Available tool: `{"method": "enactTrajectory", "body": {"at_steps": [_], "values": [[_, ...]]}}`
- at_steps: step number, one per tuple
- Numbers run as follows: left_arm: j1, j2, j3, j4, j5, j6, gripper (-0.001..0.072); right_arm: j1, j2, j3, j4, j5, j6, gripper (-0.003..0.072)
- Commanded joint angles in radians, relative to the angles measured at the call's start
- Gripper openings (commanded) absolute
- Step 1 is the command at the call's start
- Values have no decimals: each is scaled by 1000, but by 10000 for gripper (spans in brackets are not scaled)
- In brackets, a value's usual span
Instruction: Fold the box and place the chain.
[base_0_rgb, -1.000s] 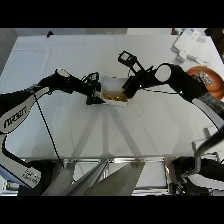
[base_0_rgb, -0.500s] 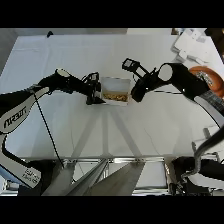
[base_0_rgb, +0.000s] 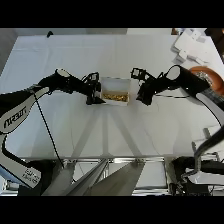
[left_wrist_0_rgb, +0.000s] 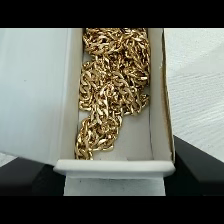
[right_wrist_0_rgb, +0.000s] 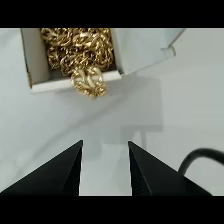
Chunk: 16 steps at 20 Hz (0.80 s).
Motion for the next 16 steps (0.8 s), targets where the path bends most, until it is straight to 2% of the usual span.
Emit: {"method": "enactTrajectory", "body": {"at_steps": [1,4,10,12,15,16], "values": [[0,0,0,0,0,0,437,-26,-66,-7,203,-38,-263,328],[0,0,0,0,0,0,437,-25,-101,-7,316,-38,-392,328],[0,0,0,0,0,0,437,-24,-109,-7,367,-35,-428,312],[0,0,0,0,0,0,437,-21,-109,-7,365,-24,-428,213],[0,0,0,0,0,0,436,-14,-109,-7,362,-8,-441,10],[0,0,0,0,0,0,436,-12,-108,-7,359,-7,-440,11]]}}
